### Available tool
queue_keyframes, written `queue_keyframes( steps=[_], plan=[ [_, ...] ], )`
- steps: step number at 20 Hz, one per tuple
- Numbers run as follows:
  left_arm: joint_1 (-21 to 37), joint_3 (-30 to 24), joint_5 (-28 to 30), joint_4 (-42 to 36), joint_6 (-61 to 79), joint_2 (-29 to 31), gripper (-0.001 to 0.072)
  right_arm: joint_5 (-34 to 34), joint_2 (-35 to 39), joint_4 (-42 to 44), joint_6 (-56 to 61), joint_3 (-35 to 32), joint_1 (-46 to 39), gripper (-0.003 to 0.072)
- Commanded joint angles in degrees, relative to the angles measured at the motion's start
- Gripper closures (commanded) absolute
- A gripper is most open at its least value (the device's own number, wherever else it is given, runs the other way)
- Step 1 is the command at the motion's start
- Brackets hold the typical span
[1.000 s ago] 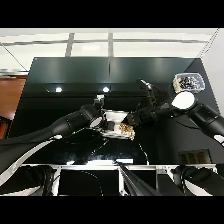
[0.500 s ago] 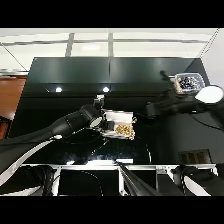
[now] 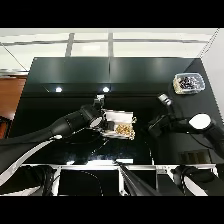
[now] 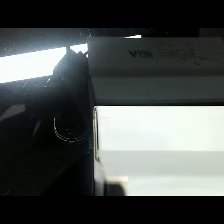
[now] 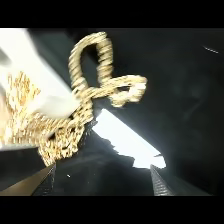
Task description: Fold the box and place the chain.
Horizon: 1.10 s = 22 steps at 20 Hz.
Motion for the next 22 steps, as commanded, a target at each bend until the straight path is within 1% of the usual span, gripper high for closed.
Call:
queue_keyframes(
  steps=[1, 3, 6, 8, 10, 15, 19, 22],
  plan=[
    [0.04, 0.02, 0.02, 0.02, 0.0, 0.0, 0.0681, -7.96, -3.43, -1.09, -24.44, -1.73, 8.63, -0.0034],
    [0.04, 0.02, 0.02, 0.02, 0.0, 0.0, 0.0681, -10.25, -5.84, 1.4, -30.77, -1.73, 9.99, -0.0034],
    [0.04, 0.02, 0.02, 0.02, 0.0, 0.0, 0.0681, -8.92, -8.39, 8.7, -38.84, -1.73, 10.01, -0.0034],
    [0.04, 0.02, 0.02, 0.02, 0.0, 0.0, 0.0681, -7.54, -8.87, 14.49, -45.68, -1.73, 10.01, -0.0034],
    [0.04, 0.02, 0.02, 0.02, 0.0, 0.0, 0.0681, -7.93, -8.9, 17.9, -49.24, -1.73, 10.01, -0.0034],
    [0.04, 0.02, 0.02, 0.02, 0.0, 0.0, 0.0681, -8.17, -11.5, 17.66, -49.64, -1.73, 10.01, -0.0034],
    [0.04, 0.02, 0.02, 0.02, 0.0, 0.0, 0.0681, -8.09, -12.85, 13.66, -49.57, -1.73, 10.01, -0.0034],
    [0.04, 0.02, 0.04, 0.02, 0.0, 0.0, 0.0681, -8.17, -12.9, 13.66, -49.51, -1.73, 10.01, -0.0034]
  ],
)
